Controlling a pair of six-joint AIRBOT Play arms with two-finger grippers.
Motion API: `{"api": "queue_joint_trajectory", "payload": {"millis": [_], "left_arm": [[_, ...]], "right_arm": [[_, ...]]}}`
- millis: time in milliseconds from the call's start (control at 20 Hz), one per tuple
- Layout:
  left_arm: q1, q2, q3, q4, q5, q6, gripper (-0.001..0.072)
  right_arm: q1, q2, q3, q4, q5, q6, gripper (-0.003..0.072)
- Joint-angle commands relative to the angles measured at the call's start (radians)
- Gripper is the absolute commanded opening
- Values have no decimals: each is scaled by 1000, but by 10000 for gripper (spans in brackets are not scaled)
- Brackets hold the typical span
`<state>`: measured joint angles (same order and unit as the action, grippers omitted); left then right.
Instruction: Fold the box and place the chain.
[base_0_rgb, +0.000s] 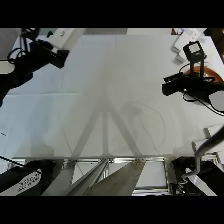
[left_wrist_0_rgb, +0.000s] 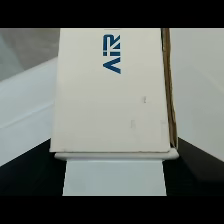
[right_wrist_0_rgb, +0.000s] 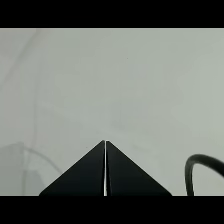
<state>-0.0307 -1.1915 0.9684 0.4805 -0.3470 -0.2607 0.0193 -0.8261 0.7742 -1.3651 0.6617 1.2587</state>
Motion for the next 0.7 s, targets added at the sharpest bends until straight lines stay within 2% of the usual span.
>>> {"api": "queue_joint_trajectory", "payload": {"millis": [0, 150, 350, 550, 600, 650], "left_arm": [[107, 7, 1, 176, 61, -282, 7], [173, -27, 1, 416, 20, -571, 7], [207, -135, 1, 693, -58, -845, 7], [205, -255, 1, 722, -47, -844, 8], [205, -277, 1, 722, -48, -844, 36], [205, -296, 1, 722, -47, -843, 116]], "right_arm": [[-1, 1, 1, 0, 0, 0, 11], [-1, 1, 1, 0, 0, 0, 11], [-1, 1, 1, 0, 0, 0, 11], [-1, 1, 1, 0, 0, 0, 11], [-1, 1, 1, 0, 0, 0, 11], [-1, 1, 1, 0, 0, 0, 11]]}}
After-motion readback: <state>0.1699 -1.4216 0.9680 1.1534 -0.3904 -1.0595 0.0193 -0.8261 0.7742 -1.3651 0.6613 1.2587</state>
